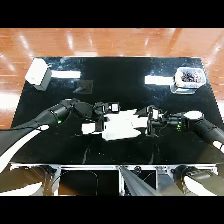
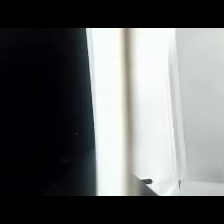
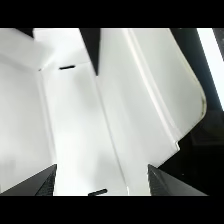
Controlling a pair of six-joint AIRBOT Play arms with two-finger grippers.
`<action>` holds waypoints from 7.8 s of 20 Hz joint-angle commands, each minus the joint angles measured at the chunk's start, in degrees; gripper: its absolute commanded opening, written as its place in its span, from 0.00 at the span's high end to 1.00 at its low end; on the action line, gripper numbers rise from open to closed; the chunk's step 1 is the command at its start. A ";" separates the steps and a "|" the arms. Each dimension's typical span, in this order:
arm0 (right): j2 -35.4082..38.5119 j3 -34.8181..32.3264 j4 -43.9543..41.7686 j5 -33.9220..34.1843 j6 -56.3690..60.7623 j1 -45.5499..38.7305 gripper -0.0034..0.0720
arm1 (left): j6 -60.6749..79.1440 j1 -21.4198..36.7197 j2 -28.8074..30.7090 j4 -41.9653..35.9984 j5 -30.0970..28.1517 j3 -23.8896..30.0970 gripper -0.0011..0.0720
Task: Fold the box and place the chain.
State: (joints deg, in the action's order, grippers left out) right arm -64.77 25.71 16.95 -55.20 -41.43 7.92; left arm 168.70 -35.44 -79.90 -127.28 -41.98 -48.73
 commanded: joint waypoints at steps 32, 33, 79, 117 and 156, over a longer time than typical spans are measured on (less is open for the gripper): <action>-1.20 -1.38 4.96 0.02 2.01 2.32 0.02 | 0.13 0.02 -0.02 0.17 -1.07 -0.07 0.96; -1.20 -1.38 4.92 0.02 2.01 2.32 0.02 | 0.13 0.02 -0.02 0.17 -1.07 -0.07 0.96; -2.05 -0.31 7.74 -0.04 1.95 2.67 0.02 | 2.51 -1.75 0.00 6.36 -1.05 -0.04 0.97; -7.87 5.88 16.46 3.56 13.79 10.14 0.03 | 0.39 -1.66 -0.02 3.37 -1.31 -0.04 0.96; -8.13 6.29 19.12 -0.85 17.27 7.80 0.03 | -0.98 -1.66 -0.02 3.34 -1.03 -0.04 0.96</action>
State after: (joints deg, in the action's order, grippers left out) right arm -72.95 31.99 35.92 -55.75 -24.23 15.79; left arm 168.40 -37.15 -79.96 -123.96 -43.13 -48.75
